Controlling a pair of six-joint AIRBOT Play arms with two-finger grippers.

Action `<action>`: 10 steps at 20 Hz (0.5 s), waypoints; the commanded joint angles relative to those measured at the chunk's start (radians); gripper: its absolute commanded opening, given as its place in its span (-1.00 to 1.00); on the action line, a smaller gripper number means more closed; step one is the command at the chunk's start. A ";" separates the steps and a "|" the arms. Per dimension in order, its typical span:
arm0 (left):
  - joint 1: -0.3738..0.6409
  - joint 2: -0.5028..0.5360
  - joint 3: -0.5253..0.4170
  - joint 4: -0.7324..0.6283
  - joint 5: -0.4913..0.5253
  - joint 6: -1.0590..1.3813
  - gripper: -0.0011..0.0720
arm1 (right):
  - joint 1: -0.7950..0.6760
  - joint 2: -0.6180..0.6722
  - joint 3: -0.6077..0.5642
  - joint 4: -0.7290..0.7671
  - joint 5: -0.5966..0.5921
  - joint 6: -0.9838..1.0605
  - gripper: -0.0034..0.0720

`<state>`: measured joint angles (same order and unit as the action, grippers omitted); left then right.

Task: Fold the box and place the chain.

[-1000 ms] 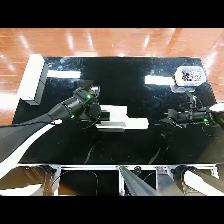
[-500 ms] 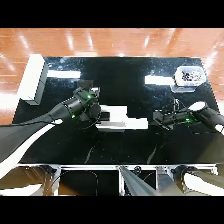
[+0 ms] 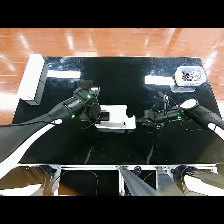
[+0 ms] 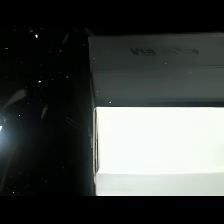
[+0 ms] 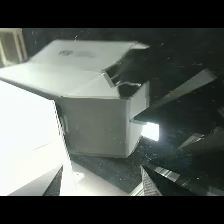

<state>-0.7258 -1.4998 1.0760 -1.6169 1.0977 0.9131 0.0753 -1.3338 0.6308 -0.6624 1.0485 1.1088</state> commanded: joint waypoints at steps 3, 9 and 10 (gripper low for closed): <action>-0.001 -0.001 0.000 -0.015 -0.003 0.000 -0.92 | 0.029 0.001 0.015 0.107 0.059 -0.038 0.69; -0.001 -0.001 0.000 -0.018 -0.003 0.000 -0.92 | 0.068 0.001 0.039 0.176 0.065 -0.077 0.69; -0.001 -0.001 0.000 -0.018 -0.003 0.000 -0.92 | 0.072 0.001 0.047 0.177 0.067 -0.077 0.69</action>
